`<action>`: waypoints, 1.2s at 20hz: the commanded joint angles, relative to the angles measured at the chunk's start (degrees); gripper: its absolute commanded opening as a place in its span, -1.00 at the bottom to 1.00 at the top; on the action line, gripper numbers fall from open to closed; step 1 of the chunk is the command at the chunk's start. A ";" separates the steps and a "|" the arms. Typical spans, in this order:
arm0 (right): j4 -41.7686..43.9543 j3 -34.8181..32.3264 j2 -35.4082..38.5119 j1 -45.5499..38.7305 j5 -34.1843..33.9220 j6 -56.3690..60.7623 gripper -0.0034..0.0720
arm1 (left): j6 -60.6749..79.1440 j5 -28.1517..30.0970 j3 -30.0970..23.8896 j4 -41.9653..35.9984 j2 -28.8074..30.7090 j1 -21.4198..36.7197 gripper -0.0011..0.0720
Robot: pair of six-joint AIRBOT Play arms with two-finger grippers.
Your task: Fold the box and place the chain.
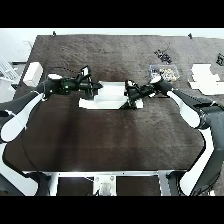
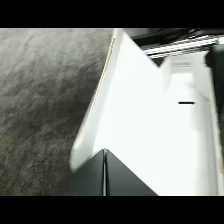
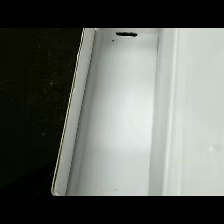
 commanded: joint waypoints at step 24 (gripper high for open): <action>0.00 -0.02 -0.02 0.04 0.04 -0.09 0.56 | -2.12 8.61 0.44 4.87 -0.85 -4.22 -0.92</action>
